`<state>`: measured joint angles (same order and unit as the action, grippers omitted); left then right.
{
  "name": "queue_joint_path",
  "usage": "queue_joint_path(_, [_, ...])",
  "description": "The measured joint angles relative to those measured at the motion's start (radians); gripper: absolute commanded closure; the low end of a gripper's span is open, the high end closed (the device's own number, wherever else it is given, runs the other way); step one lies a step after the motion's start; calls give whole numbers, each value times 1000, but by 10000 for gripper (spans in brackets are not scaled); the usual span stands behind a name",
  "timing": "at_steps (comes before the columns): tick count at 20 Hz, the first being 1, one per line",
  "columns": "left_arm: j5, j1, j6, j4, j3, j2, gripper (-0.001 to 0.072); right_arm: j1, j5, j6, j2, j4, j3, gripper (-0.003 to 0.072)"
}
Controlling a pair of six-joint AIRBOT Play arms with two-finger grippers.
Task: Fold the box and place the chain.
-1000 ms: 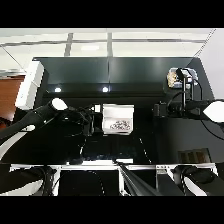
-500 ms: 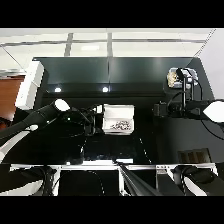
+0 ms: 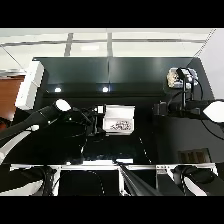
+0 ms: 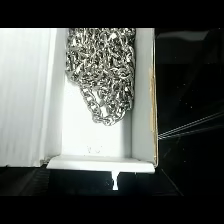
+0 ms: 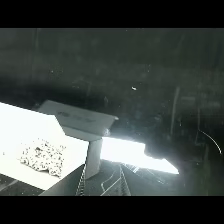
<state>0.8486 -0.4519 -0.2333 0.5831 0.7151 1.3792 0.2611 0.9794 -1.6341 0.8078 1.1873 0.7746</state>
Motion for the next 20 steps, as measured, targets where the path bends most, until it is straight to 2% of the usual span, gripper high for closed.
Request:
queue_joint_path(1, [0,-3,-1,5,0,2,191,0,-11,0,0,0,-4,415])
queue_joint_path(2, [-1,-5,-4,9,0,2,227,1,-31,0,0,-1,-11,413])
queue_joint_path(3, [-2,-6,-4,11,0,3,227,2,-58,0,4,-2,-21,240])
queue_joint_path(4, [-3,-8,-4,14,0,3,227,2,-87,-8,11,-4,-31,-24])
queue_joint_path(7, [-4,-10,-4,19,1,3,227,2,-201,-23,74,-59,-46,-24])
queue_joint_path(10, [-5,-10,-5,21,1,3,227,4,-312,76,194,-231,-35,-23])
queue_joint_path(12, [-5,-10,-5,23,1,3,227,16,-339,204,282,-357,-19,-22])
queue_joint_path(15, [-5,-10,-6,24,1,3,227,32,-281,482,360,-463,10,-23])
queue_joint_path(20, [-6,-10,-6,26,1,3,227,42,-125,902,397,-523,68,-23])
